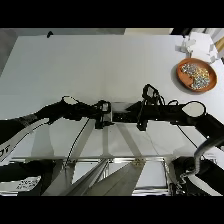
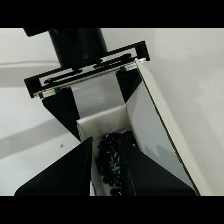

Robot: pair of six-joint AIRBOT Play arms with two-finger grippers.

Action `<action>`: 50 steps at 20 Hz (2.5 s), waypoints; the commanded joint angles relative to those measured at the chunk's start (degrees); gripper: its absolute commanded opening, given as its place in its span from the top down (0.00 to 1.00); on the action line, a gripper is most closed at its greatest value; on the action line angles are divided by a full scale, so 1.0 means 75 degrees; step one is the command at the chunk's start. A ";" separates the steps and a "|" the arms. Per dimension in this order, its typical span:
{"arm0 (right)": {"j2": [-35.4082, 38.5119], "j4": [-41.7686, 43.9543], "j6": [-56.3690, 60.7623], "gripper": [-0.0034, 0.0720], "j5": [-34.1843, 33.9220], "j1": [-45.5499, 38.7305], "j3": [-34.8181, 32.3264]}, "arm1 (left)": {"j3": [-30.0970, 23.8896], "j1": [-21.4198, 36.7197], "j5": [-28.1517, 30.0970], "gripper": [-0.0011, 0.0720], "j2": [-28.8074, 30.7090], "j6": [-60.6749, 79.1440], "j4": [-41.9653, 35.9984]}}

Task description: Fold the box and place the chain.

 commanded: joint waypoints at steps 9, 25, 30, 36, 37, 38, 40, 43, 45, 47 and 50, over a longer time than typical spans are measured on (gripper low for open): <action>-0.0321 -0.0624 0.0274 0.73 0.1687 -0.0405 0.2008 | 0.0006 0.0003 0.0000 0.70 0.0000 0.0003 0.0003; -0.2620 -0.1807 0.1172 0.90 0.2279 -0.1906 0.2783 | 0.0006 0.0003 0.0003 0.70 0.0000 0.0000 0.0003; -0.2518 -0.1848 0.0901 0.70 0.2836 -0.1058 0.2760 | 0.0006 0.0003 0.0003 0.70 0.0000 0.0003 0.0003; -0.2311 -0.2999 0.0909 0.68 0.2856 -0.0440 0.2605 | 0.0006 0.0003 0.0003 0.70 0.0000 0.0000 0.0003; -0.2311 -0.3177 0.0906 0.68 0.2821 -0.0350 0.2547 | 0.0006 0.0003 0.0003 0.70 0.0000 0.0003 0.0003; -0.2311 -0.3308 0.0909 0.62 0.2789 -0.0280 0.2509 | 0.0006 0.0003 0.0006 0.70 0.0000 0.0003 0.0003; -0.2311 -0.3430 0.0912 0.58 0.2716 -0.0181 0.2471 | 0.0006 0.0003 0.0003 0.70 0.0000 0.0003 0.0003; -0.2311 -0.3424 0.0909 0.58 0.2629 -0.0160 0.2471 | 0.0006 0.0003 0.0003 0.70 0.0000 0.0000 0.0003; -0.2311 -0.3485 0.0909 0.58 0.2474 -0.0160 0.2471 | 0.0006 0.0003 0.0003 0.70 0.0000 0.0003 0.0003; -0.2311 -0.3684 0.0912 0.58 0.2171 -0.0160 0.2468 | 0.0006 0.0003 0.0003 0.70 0.0000 0.0000 0.0003; -0.2311 -0.3850 0.0915 0.60 0.1967 -0.0160 0.2468 | 0.0006 0.0003 0.0003 0.70 0.0000 0.0000 0.0003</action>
